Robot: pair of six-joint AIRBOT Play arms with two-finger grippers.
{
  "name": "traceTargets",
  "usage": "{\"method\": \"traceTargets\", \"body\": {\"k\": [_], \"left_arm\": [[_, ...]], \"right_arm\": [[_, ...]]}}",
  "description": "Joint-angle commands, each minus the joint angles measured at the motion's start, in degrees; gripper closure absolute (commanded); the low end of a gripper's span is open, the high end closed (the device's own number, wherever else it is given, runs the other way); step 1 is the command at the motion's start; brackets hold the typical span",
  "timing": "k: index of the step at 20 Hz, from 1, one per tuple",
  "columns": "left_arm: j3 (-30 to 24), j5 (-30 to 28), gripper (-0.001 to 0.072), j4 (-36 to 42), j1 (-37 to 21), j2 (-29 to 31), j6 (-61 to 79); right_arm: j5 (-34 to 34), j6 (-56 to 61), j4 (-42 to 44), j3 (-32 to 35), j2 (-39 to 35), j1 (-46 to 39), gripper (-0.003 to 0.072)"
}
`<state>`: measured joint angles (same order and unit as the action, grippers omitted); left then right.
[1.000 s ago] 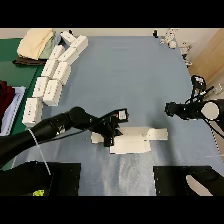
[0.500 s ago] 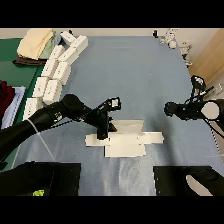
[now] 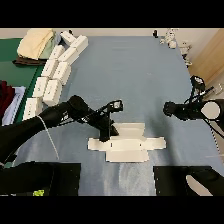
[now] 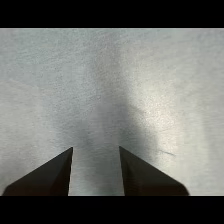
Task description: Fold the box.
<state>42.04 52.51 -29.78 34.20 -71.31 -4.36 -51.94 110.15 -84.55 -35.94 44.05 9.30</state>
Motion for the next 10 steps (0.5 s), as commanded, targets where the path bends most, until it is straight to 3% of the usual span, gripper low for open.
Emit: {"method": "traceTargets", "body": {"k": [1,7,8,9,10], "left_arm": [[-0.02,0.13,0.0699,-0.39,0.04,-0.42,0.09],[-0.04,3.1,0.0698,-0.87,0.02,-0.42,0.02],[-0.04,3.08,0.0698,-0.85,0.0,-0.42,0.02],[-0.04,3.1,0.0698,-0.87,0.0,-0.42,0.02],[-0.04,3.1,0.0698,-0.85,0.0,-0.42,0.04]], "right_arm": [[-0.07,0.0,0.44,-0.04,0.04,-0.02,0.0246],[-0.33,-0.02,2.34,-0.04,0.04,-0.02,0.0261],[-0.85,-0.5,3.82,-0.04,0.02,0.02,0.044],[-1.92,-1.9,5.44,-0.04,0.02,0.28,0.0672],[-3.65,-3.37,7.21,-0.04,0.02,0.83,0.0684]]}}
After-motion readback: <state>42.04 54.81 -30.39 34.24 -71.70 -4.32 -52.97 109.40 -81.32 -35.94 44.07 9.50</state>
